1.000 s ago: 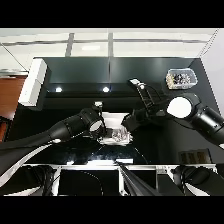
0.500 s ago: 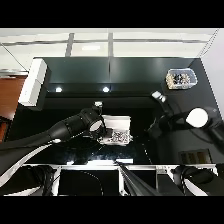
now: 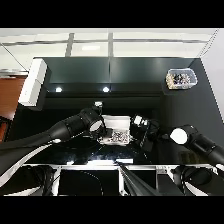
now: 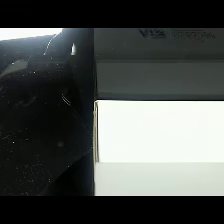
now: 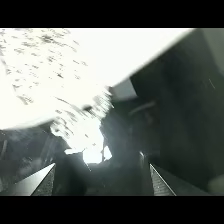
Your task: Fold the box and place the chain.
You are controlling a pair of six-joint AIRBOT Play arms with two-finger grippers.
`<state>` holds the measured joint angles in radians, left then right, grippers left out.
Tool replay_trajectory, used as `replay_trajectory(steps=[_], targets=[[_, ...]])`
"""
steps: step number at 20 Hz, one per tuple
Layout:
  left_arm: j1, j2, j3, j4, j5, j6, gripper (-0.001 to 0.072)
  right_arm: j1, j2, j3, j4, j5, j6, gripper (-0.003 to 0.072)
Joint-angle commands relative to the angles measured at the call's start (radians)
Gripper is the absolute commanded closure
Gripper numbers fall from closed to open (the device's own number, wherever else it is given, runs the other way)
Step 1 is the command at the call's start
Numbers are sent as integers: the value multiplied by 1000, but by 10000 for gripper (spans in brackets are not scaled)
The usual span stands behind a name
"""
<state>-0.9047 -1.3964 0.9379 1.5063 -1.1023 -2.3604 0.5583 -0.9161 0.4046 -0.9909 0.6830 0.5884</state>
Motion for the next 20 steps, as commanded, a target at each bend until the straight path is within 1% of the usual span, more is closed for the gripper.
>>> replay_trajectory(steps=[1,3,4,10,14,15,17,18,19,20], targets=[[0,0,1,0,0,0,685,45,-46,-8,116,-56,-243,-34],[0,0,1,0,0,0,685,45,-71,-8,167,-60,-337,-34],[0,0,1,0,0,0,685,45,-80,-8,172,-62,-351,-34],[0,0,1,0,0,0,685,45,-121,-8,171,-120,-350,-34],[0,0,1,0,0,0,686,45,-146,-8,170,-129,-351,-34],[0,0,1,0,0,0,685,45,-146,-8,171,-132,-350,-7],[0,0,1,0,0,0,686,45,-146,-8,171,-124,-350,15],[0,0,1,0,0,0,686,45,-145,-7,170,-108,-348,289],[0,0,1,0,0,0,685,44,-143,-7,167,-93,-349,495],[0,0,1,0,0,0,685,44,-139,-7,161,-84,-349,609]])
